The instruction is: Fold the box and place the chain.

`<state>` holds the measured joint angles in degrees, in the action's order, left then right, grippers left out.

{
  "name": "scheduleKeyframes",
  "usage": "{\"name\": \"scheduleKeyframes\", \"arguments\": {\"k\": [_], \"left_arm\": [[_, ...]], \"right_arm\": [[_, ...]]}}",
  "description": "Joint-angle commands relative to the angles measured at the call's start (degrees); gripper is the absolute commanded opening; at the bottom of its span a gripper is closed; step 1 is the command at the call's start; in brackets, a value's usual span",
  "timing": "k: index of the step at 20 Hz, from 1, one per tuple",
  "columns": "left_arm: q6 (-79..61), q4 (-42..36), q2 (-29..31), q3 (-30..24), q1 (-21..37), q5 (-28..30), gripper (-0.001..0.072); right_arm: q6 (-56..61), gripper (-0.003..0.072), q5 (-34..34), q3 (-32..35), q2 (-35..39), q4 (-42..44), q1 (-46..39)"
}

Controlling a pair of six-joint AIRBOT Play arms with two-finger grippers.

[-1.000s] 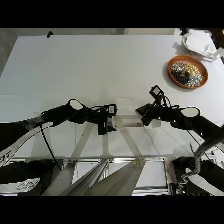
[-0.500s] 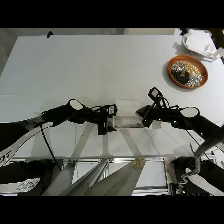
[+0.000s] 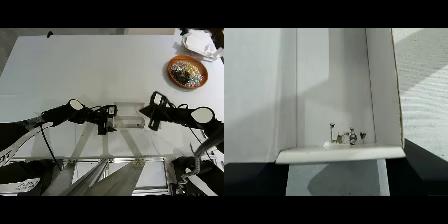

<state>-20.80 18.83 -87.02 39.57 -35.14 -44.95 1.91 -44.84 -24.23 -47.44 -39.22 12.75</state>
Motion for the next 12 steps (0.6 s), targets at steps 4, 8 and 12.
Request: {"name": "scheduleKeyframes", "arguments": {"k": [4, 8, 12], "left_arm": [[0.04, -0.04, 0.04, -0.02, 0.02, 0.09, 0.0371], [0.04, -0.04, 0.04, -0.02, 0.04, 0.09, 0.0371], [0.04, -0.07, 0.04, -0.02, 0.02, 0.09, 0.0371]], "right_arm": [[-0.11, 0.0209, -8.2, 0.74, 1.4, -20.52, 0.0], [-3.17, 0.0326, -2.67, 0.74, 0.13, -20.44, 0.0], [-8.48, 0.0266, -1.79, 0.85, -4.81, -16.24, 0.04]]}}
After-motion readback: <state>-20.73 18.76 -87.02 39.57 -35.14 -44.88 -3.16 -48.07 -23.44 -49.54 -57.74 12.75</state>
